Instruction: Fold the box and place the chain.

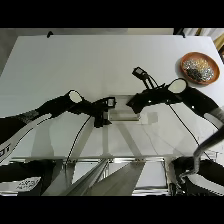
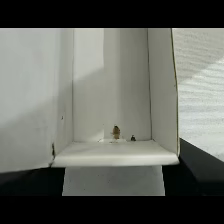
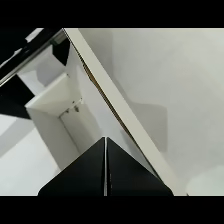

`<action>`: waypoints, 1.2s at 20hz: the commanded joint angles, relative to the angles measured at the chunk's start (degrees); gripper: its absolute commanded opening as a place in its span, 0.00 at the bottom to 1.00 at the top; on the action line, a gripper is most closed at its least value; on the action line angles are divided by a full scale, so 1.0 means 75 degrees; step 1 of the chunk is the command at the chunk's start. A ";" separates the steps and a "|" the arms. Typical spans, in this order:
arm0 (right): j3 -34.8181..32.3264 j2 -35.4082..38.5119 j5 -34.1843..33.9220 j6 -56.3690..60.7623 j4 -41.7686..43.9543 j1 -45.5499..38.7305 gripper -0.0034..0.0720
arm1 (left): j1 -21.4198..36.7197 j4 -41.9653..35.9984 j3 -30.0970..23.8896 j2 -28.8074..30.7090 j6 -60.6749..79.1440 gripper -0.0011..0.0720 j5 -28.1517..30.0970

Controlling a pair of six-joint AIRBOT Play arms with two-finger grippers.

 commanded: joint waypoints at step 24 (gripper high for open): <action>-0.1868 0.0889 -0.1644 -0.4383 -0.2669 0.0388 0.34 | -0.0003 -0.0003 -0.0003 0.0000 0.0000 0.03 -0.0003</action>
